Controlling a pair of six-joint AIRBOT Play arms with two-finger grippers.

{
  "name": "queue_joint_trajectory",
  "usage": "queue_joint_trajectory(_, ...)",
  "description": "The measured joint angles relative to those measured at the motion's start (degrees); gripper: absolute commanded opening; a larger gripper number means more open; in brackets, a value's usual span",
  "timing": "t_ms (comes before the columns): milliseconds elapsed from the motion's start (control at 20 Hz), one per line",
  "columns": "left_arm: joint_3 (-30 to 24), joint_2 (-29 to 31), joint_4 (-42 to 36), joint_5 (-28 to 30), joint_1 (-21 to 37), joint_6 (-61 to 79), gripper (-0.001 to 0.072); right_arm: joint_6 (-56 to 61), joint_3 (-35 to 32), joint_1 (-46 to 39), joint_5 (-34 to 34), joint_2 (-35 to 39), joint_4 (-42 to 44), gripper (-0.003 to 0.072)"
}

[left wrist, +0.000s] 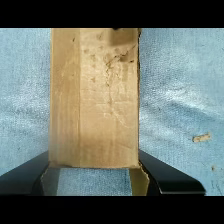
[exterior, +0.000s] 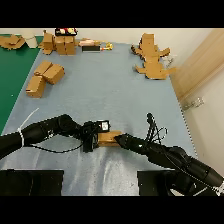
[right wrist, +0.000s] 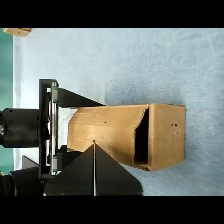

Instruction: Fold the box.

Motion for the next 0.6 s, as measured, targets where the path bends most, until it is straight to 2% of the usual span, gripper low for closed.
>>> queue_joint_trajectory(600,0.0,0.0,0.0,0.0,0.0,0.0,0.0544,0.3,-1.2,1.0,-0.1,-4.5,0.4,0.0002)
